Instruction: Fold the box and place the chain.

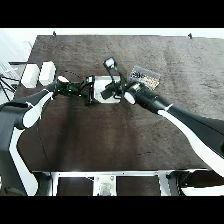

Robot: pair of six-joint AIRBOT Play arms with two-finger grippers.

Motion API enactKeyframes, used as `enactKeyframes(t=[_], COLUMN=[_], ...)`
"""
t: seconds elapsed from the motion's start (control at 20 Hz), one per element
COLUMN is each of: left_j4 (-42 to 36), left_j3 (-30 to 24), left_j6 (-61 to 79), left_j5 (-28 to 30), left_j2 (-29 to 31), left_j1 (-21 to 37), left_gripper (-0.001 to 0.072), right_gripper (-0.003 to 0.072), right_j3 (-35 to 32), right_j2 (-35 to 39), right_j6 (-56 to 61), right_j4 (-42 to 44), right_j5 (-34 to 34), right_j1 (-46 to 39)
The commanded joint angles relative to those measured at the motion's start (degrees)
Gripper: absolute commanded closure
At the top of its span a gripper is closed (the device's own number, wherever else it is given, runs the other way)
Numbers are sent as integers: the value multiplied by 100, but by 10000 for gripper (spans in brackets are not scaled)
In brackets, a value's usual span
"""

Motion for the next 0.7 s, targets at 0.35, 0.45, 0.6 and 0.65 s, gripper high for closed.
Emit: enactKeyframes(t=[0.35, 0.45, 0.6, 0.65], left_j4=[2, 2, 2, 0], left_j3=[-2, -2, -2, -2], left_j6=[2, 2, 2, 2], left_j5=[4, 2, 4, 9], left_j2=[2, 2, 2, 2], left_j1=[2, 2, 2, 2], left_gripper=[82, 82, 82, 82], right_gripper=[470, 434, 298, 300], right_j3=[-20, -20, 24, 31], right_j2=[1523, 1816, 1652, 1528], right_j6=[-1919, -2009, -1790, -1884], right_j4=[-745, -688, 39, 365], right_j5=[-227, -861, -1176, -1165], right_j1=[-227, -737, -1694, -1926])
